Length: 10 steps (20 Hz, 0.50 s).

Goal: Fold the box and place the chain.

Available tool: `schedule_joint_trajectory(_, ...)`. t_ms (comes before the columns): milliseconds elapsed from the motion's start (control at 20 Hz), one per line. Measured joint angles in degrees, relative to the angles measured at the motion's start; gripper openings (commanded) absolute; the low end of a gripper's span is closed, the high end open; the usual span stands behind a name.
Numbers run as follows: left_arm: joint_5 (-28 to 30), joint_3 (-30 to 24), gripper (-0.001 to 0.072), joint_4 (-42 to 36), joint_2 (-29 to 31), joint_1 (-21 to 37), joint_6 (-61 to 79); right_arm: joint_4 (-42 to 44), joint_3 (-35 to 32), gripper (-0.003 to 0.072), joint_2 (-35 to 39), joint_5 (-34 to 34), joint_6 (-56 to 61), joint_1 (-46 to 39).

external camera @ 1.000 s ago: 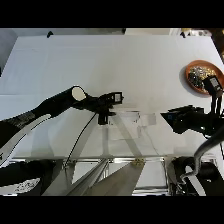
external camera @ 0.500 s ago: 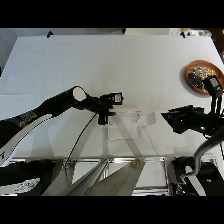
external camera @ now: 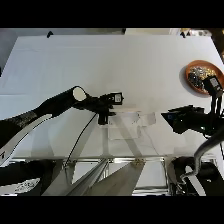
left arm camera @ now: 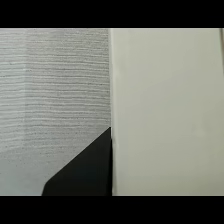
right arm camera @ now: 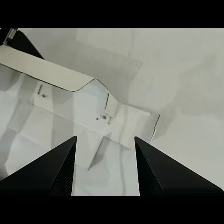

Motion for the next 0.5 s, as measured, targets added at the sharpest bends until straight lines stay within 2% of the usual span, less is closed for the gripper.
schedule_joint_trajectory(500, -0.2, 0.0, 0.0003, -1.1, -0.7, 0.0, 0.0, 0.0, 0.0, 0.0405, 0.0, 0.0, 0.0, 0.0)
